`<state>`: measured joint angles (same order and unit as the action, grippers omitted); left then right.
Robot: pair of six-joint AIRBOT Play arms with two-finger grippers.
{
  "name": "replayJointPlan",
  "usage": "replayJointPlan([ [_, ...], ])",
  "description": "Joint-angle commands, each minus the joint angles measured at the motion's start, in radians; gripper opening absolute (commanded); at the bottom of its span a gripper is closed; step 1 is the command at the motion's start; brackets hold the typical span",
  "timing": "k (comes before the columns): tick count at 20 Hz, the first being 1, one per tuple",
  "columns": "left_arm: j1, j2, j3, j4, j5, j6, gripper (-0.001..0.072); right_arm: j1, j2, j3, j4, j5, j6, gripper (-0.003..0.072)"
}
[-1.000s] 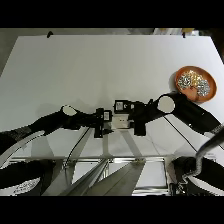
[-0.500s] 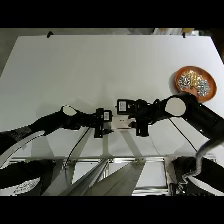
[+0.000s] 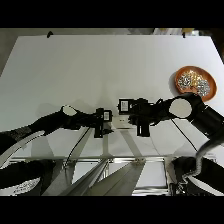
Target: Fold the box and place the chain.
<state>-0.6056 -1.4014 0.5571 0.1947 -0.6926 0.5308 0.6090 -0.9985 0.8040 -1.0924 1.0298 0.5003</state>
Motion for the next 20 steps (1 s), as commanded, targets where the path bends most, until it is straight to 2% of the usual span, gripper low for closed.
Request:
replayJointPlan([
  [1,-0.001,0.000,0.000,0.000,0.000,0.000,0.0142,0.000,0.001,-0.001,0.002,-0.005,0.000,0.0076],
  [3,0.000,0.000,0.000,0.000,0.000,0.000,0.0142,0.000,0.000,-0.001,0.002,-0.008,0.000,0.0036],
  [7,-0.001,0.000,0.000,0.000,0.000,0.000,0.0142,0.000,-0.012,-0.001,0.008,-0.009,0.000,0.0036],
  [12,-0.001,0.000,0.000,0.000,0.000,0.000,0.0142,0.000,-0.039,-0.001,0.084,-0.021,0.000,0.0035],
  [20,0.000,0.000,0.000,0.000,0.000,0.000,0.0142,0.000,-0.060,-0.017,0.084,-0.057,0.000,0.0019],
])
